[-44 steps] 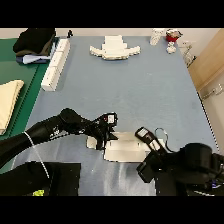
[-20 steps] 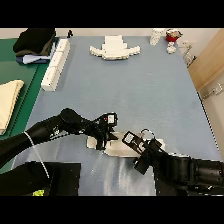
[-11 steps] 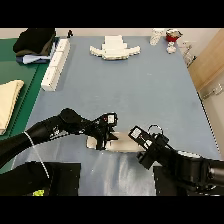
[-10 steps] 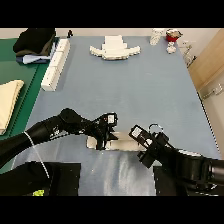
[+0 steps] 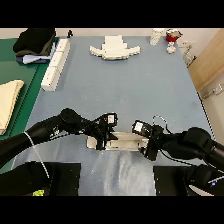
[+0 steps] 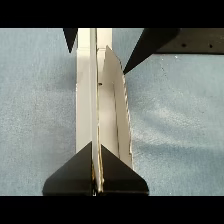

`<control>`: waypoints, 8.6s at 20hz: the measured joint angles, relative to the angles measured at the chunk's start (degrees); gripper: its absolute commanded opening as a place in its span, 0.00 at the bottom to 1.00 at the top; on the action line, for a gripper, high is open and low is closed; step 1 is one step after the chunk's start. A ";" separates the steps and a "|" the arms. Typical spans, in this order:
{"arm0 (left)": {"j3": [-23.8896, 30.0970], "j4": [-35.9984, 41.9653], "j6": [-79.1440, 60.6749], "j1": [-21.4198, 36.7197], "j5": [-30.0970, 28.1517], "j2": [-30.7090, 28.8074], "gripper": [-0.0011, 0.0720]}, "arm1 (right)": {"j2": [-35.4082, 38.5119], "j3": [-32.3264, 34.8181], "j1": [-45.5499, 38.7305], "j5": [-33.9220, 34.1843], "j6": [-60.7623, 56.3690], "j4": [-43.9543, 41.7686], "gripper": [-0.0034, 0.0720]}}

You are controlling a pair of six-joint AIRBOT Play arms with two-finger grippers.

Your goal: Fold the box.

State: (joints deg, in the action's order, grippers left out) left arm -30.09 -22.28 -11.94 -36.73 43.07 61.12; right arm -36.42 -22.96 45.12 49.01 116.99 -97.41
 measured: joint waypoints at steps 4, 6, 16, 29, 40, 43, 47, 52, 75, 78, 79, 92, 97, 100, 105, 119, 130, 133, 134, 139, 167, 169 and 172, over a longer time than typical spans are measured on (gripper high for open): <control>0.00 0.00 0.02 0.00 0.00 0.00 0.04 | -0.57 3.32 -10.64 -1.14 23.67 -15.37 1.00; 0.00 0.00 0.00 0.00 0.02 0.00 0.04 | -1.70 4.39 -12.94 -1.55 30.73 -19.19 1.00; 0.00 0.00 0.00 0.00 0.00 -0.02 0.04 | -6.78 5.49 -15.37 -3.37 41.75 -24.13 1.00; 0.00 0.00 0.02 0.00 0.00 0.00 0.04 | -7.15 6.05 -15.41 -5.49 44.59 -24.48 0.99; 0.00 0.00 0.00 0.00 0.00 0.00 0.04 | -9.07 6.27 -15.41 -5.09 46.12 -26.29 0.96; 0.00 -0.02 0.00 0.00 0.00 0.00 0.04 | -9.40 6.27 -15.41 -4.74 46.58 -26.38 0.96; 0.00 -0.02 0.02 0.00 0.00 0.00 0.04 | -9.62 6.45 -15.41 -4.87 47.32 -26.40 0.90; 0.00 0.00 0.02 0.00 0.02 0.00 0.04 | -9.79 6.78 -15.41 -5.97 48.39 -26.43 0.88; 0.00 0.00 0.02 0.00 0.02 -0.02 0.04 | -9.86 6.69 -15.41 -6.54 49.11 -28.98 0.93; 0.00 0.00 0.02 0.00 0.02 -0.02 0.04 | -11.15 6.69 -15.41 -6.64 49.11 -29.00 0.91; 0.00 0.00 0.02 0.00 0.02 0.00 0.04 | -11.43 6.67 -15.41 -6.82 49.11 -29.03 0.91; 0.00 0.00 0.02 0.00 -0.02 0.00 0.04 | -10.84 6.67 -15.41 -5.66 49.22 -27.71 0.73; 0.00 0.00 0.02 0.00 0.00 -0.02 0.04 | -10.34 6.69 -15.41 -5.44 49.18 -27.34 0.83; 0.00 0.00 0.02 0.00 0.00 0.00 0.04 | -9.88 6.69 -15.41 -5.44 49.16 -27.34 0.82; 0.00 -0.02 0.02 0.00 0.02 -0.02 0.04 | -9.90 6.69 -15.41 -5.46 49.11 -27.52 0.71; 0.00 0.00 0.00 0.00 0.00 0.00 0.04 | -10.71 6.64 -15.43 -5.70 49.11 -27.56 0.72; 0.00 0.00 0.02 0.00 0.00 -0.02 0.04 | -10.71 6.64 -15.43 -5.66 49.09 -27.50 0.72; 0.00 0.02 0.02 -0.11 0.02 -0.02 0.04 | -10.71 6.64 -15.43 -5.64 49.09 -27.50 0.72; 0.00 0.04 0.02 -0.13 0.02 -0.02 0.04 | -10.71 6.64 -15.43 -5.64 49.09 -27.50 0.72; 0.00 0.37 0.02 -0.13 -0.83 -0.02 0.04 | -10.71 6.64 -15.43 -5.60 49.09 -27.50 0.72; 0.90 -20.37 58.93 6.91 15.69 -16.74 0.04 | -10.82 6.62 -15.43 -5.60 49.09 -27.50 0.72; 1.51 -17.11 64.92 1.77 14.80 -16.17 0.04 | -10.82 6.62 -15.43 -5.60 49.09 -27.50 0.72; 1.27 -11.54 71.30 -8.15 7.67 -13.33 0.04 | -10.82 6.62 -15.43 -5.60 49.09 -27.50 0.72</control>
State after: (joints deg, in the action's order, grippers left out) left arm -28.82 -33.82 59.35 -44.88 50.74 47.79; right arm -47.24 -16.34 29.69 43.42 166.08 -124.90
